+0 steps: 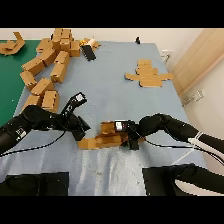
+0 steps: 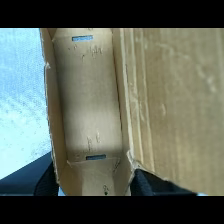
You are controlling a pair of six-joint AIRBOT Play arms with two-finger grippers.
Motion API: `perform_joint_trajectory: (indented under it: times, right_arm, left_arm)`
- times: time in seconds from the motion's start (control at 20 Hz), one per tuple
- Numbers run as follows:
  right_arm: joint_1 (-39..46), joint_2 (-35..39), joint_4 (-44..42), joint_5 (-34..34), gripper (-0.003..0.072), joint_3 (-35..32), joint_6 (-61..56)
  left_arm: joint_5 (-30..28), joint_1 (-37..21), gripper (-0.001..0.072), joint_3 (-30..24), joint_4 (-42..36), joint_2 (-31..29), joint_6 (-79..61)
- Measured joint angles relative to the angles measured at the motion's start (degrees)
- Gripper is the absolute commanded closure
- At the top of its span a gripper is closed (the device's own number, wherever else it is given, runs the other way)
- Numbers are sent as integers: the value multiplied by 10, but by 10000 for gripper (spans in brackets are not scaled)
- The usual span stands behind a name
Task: Fold the box.
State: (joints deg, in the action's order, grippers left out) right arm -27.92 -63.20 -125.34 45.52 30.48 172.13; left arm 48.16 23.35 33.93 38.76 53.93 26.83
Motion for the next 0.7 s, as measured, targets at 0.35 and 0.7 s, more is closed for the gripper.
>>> perform_joint_trajectory:
  times: [0.35, 0.7]
  right_arm:
    - [0, 0, 0, 0, 176, 0, 0]
    - [0, 0, 0, 3, 175, 0, 0]
  left_arm:
    - [34, 111, 696, -20, -67, -1, 323]
    - [-144, 145, 696, 19, -220, 86, 355]
